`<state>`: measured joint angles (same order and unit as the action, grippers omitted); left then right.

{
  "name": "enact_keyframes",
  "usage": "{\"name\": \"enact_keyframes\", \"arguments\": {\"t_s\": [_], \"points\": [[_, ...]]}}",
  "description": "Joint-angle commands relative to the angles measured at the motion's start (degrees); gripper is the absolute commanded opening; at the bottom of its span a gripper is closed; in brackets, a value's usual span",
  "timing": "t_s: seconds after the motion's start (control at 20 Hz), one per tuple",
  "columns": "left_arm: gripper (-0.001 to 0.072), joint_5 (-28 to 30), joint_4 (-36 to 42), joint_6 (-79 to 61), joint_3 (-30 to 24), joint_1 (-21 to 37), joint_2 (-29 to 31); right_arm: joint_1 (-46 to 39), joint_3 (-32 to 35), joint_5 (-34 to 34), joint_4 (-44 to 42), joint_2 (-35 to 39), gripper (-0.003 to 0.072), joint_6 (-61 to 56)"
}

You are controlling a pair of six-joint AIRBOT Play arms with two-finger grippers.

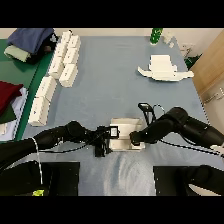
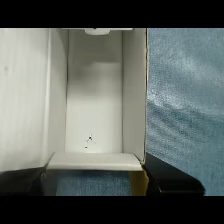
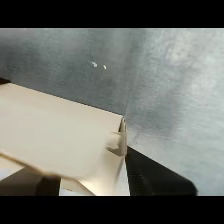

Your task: Fold the box.

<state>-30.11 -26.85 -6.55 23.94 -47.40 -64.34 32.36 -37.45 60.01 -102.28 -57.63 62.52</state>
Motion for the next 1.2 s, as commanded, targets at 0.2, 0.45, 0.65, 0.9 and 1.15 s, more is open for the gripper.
{"name": "enact_keyframes", "arguments": {"t_s": [0.2, 0.45, 0.65, 0.9, 1.15], "points": [[0.0517, 0.0, 0.0, 0.0, 0.0, 0.0, 0.0, 11.7, -7.6, 6.8, 16.6, -11.5, 0.0511, -22.9], [0.0517, 0.0, 0.0, 0.0, 0.0, 0.0, 0.0, 11.7, -7.6, 7.1, 18.9, -11.9, 0.0385, -27.2], [0.0517, 0.0, 0.0, 0.0, 0.0, 0.0, 0.0, 11.7, -7.6, 8.4, 20.1, -12.0, 0.0042, -28.0], [0.0517, 0.0, 0.0, 0.0, 0.0, 0.0, 0.0, 11.7, -7.6, 8.4, 20.1, -11.9, 0.0002, -27.3], [0.0517, 0.0, 0.0, 0.0, 0.0, 0.0, 0.0, 11.7, -7.9, 9.6, 17.5, -11.7, 0.0423, -26.4]]}}
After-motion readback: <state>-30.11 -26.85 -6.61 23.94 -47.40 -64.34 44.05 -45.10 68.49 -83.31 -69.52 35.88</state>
